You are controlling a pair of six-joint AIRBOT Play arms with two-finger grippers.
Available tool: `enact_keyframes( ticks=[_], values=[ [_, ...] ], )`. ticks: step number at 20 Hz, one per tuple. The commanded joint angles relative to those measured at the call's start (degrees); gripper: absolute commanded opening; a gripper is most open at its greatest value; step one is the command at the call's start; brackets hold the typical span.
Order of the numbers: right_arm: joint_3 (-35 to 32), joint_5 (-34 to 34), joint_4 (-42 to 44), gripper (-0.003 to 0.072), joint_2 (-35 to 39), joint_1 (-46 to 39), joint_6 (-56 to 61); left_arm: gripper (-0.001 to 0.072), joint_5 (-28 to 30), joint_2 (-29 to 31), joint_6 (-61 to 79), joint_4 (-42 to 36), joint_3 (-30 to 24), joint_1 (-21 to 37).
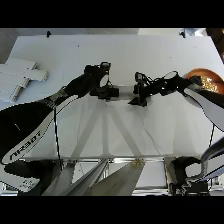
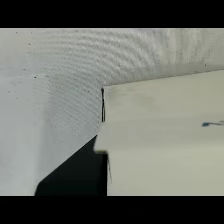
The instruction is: Fold the box and place the chain.
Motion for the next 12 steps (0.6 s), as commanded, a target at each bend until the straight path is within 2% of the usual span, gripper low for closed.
enact_keyframes(
  ticks=[1, 7, 8, 10, 12],
  values=[
    [0.02, 0.0, 0.09, 0.0425, 0.0, 0.07, -0.02, 0.0013, -0.09, -0.35, -0.92, -0.44, 0.04, -0.83],
    [0.02, -0.02, 0.07, 0.0425, 0.0, 0.07, -0.02, 0.0019, -0.44, -0.5, -1.66, -0.66, 0.04, -1.25],
    [0.02, 0.0, 0.09, 0.0425, 0.0, 0.07, -0.02, 0.0054, -0.35, -0.44, -1.64, -0.68, 0.07, -1.25],
    [0.02, -0.02, 0.09, 0.0425, 0.0, 0.07, -0.02, 0.0182, -0.55, -0.28, -1.64, -1.07, 0.11, -1.25],
    [0.02, 0.0, 0.07, 0.0425, 0.0, 0.07, -0.02, 0.0263, -0.74, 0.2, -1.62, -1.14, 0.11, -1.22]
  ],
)
